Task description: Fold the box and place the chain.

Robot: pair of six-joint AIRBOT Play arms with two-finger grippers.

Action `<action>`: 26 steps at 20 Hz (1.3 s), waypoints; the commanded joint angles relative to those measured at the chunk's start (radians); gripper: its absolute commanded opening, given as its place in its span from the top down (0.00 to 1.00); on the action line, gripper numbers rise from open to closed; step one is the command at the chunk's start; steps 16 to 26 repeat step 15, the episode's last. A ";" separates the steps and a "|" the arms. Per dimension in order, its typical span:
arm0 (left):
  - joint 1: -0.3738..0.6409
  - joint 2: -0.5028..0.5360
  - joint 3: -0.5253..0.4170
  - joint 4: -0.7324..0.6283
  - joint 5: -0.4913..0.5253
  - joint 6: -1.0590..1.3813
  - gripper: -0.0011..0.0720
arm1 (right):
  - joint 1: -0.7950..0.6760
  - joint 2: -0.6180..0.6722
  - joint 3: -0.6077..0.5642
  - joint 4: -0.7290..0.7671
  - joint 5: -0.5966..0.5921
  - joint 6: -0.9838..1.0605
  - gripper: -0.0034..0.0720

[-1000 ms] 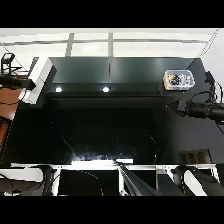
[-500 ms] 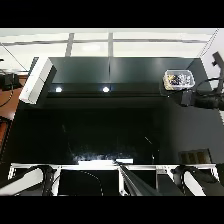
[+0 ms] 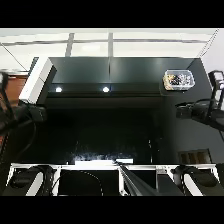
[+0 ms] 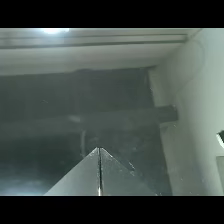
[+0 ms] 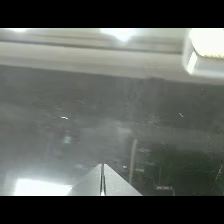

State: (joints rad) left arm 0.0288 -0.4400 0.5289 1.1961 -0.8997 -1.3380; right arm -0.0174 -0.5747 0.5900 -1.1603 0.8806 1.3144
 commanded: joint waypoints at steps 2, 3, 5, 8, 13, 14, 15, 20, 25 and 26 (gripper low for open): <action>-0.046 0.104 -0.122 0.008 0.087 -0.024 0.95 | 0.009 0.013 -0.074 -0.044 -0.030 0.032 0.94; -0.046 0.105 -0.122 0.008 0.103 -0.024 0.95 | 0.009 0.013 -0.074 -0.045 -0.031 0.032 0.94; -0.046 0.105 -0.123 -0.001 0.106 -0.024 0.95 | 0.009 0.013 -0.074 -0.045 -0.031 0.032 0.94; -0.046 0.105 -0.123 -0.003 0.107 -0.024 0.95 | 0.009 0.013 -0.074 -0.044 -0.031 0.032 0.94; -0.046 0.105 -0.123 -0.003 0.107 -0.024 0.95 | 0.009 0.013 -0.074 -0.045 -0.031 0.032 0.94; -0.046 0.105 -0.123 -0.003 0.107 -0.024 0.95 | 0.009 0.013 -0.074 -0.045 -0.031 0.032 0.94; -0.046 0.105 -0.123 -0.003 0.107 -0.024 0.95 | 0.009 0.013 -0.074 -0.045 -0.031 0.032 0.94; -0.046 0.105 -0.123 -0.003 0.107 -0.024 0.95 | 0.009 0.013 -0.074 -0.045 -0.031 0.032 0.94; -0.046 0.105 -0.123 -0.003 0.107 -0.024 0.95 | 0.009 0.013 -0.074 -0.045 -0.031 0.032 0.94; -0.046 0.105 -0.123 -0.003 0.107 -0.024 0.95 | 0.009 0.013 -0.074 -0.045 -0.031 0.032 0.94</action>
